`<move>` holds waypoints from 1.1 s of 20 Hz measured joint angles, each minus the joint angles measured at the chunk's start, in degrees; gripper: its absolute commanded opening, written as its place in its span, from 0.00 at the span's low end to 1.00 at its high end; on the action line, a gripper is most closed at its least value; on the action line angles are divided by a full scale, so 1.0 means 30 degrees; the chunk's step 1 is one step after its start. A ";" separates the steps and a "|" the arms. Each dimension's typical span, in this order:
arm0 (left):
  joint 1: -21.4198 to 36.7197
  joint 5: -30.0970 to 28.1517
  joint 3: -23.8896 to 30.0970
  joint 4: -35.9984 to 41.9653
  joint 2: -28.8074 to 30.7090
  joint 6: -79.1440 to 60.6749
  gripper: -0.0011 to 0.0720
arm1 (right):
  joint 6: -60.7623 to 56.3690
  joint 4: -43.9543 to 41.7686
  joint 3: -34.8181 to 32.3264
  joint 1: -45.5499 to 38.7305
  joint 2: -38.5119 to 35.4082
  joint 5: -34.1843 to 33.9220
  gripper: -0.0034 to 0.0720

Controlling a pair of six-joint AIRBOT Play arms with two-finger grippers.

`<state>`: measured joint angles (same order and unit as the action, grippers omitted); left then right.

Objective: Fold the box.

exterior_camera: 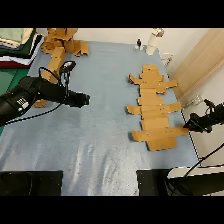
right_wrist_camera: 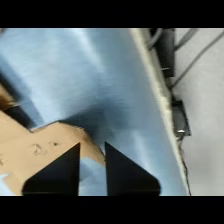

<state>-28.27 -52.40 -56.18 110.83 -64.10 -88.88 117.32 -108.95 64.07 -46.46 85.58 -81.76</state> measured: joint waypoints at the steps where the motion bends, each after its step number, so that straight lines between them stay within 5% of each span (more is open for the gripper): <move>1: 0.0000 0.0066 0.0000 0.0000 0.0000 0.0000 0.03 | 0.0306 -0.0517 0.0007 0.0124 -0.0058 -0.0481 0.05; 8: 0.0000 0.0117 0.0000 0.0036 0.0000 0.0000 0.04 | 0.0117 -0.3162 -0.0860 0.1275 -0.1647 -0.3300 0.04; 9: 0.0000 0.0102 0.0000 0.0124 0.0000 0.0000 0.20 | -0.0036 -0.3468 -0.1319 0.1581 -0.2149 -0.3322 0.04; 10: 0.0000 0.0087 0.0000 0.0175 0.0000 0.0000 0.64 | -0.0299 -0.3614 -0.1938 0.1982 -0.2812 -0.3126 0.04; 11: 0.0000 0.0080 0.0000 0.0248 0.0000 0.0000 0.77 | -0.0561 -0.3752 -0.2616 0.2346 -0.3512 -0.2805 0.04; 17: 0.0000 -0.0291 0.0000 0.0787 0.0000 0.0131 0.74 | -0.2725 -0.4860 -0.8437 0.6550 -0.9100 0.1013 0.05; 18: 0.0000 -0.0415 0.0000 0.0845 0.0000 0.0131 0.74 | -0.3082 -0.4947 -0.9384 0.7402 -0.9923 0.1625 0.20; 19: 0.0000 -0.0576 0.0000 0.0889 0.0000 0.0138 0.74 | -0.3410 -0.4969 -1.0127 0.8131 -1.0579 0.2266 0.49; 22: 0.0000 -0.1224 0.0000 0.1005 0.0000 0.0146 0.74 | -0.3912 -0.5129 -1.1533 0.9974 -1.1759 0.3840 0.55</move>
<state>-28.27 -56.07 -56.18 113.84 -64.10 -88.44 105.58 -124.33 29.47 -16.53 50.30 -70.24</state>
